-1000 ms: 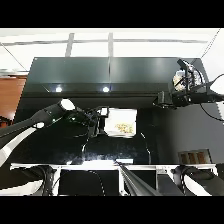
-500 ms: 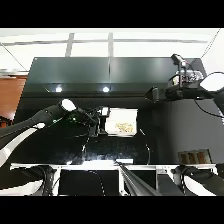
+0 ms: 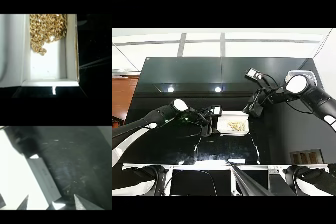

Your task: Fold the box and place the chain.

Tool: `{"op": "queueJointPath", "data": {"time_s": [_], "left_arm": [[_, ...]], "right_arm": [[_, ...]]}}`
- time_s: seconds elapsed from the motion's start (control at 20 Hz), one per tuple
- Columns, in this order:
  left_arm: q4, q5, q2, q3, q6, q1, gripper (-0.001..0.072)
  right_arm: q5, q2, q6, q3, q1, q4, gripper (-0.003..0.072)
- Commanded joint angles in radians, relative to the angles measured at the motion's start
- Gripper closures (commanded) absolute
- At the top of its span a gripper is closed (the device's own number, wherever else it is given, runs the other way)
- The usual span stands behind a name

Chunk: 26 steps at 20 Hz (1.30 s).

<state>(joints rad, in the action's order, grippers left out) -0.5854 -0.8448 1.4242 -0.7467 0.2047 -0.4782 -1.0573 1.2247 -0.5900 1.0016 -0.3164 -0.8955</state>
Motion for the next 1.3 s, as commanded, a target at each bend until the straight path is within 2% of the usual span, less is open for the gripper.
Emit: {"op": "queueJointPath", "data": {"time_s": [0.0,0.15,0.35,0.7,0.75,0.8,0.85,1.15,1.2,1.25], "left_arm": [[-0.001,0.002,0.001,0.000,0.000,0.000,0.0336],[-0.001,0.002,0.001,0.000,0.000,0.000,0.0336],[-0.001,-0.001,0.001,0.000,0.000,-0.001,0.0336],[0.000,-0.024,0.001,0.000,0.000,-0.001,0.0336],[0.000,-0.027,0.001,0.000,0.000,-0.001,0.0336],[0.000,-0.029,0.001,0.000,0.000,-0.001,0.0336],[0.000,-0.029,0.001,0.000,0.000,-0.001,0.0336],[0.000,-0.028,0.001,0.000,0.000,-0.001,0.0336],[0.000,-0.028,0.001,0.000,0.000,-0.001,0.0336],[0.000,-0.028,0.001,0.000,0.000,-0.001,0.0336]], "right_arm": [[-0.126,-0.037,0.094,0.011,-0.015,-0.001,0.0045],[-0.101,-0.068,0.157,-0.097,-0.015,0.086,0.0046],[0.001,-0.071,0.371,-0.243,-0.016,0.151,0.0046],[0.038,-0.071,0.452,-0.257,-0.018,0.179,0.0046],[0.041,-0.071,0.452,-0.257,-0.018,0.185,0.0071],[0.040,-0.071,0.452,-0.257,-0.018,0.189,0.0158],[0.041,-0.071,0.452,-0.257,-0.018,0.189,0.0211],[0.042,-0.071,0.452,-0.257,-0.018,0.189,0.0214],[0.042,-0.071,0.452,-0.257,-0.018,0.188,0.0297],[0.037,-0.071,0.452,-0.257,-0.018,0.188,0.0425]]}}
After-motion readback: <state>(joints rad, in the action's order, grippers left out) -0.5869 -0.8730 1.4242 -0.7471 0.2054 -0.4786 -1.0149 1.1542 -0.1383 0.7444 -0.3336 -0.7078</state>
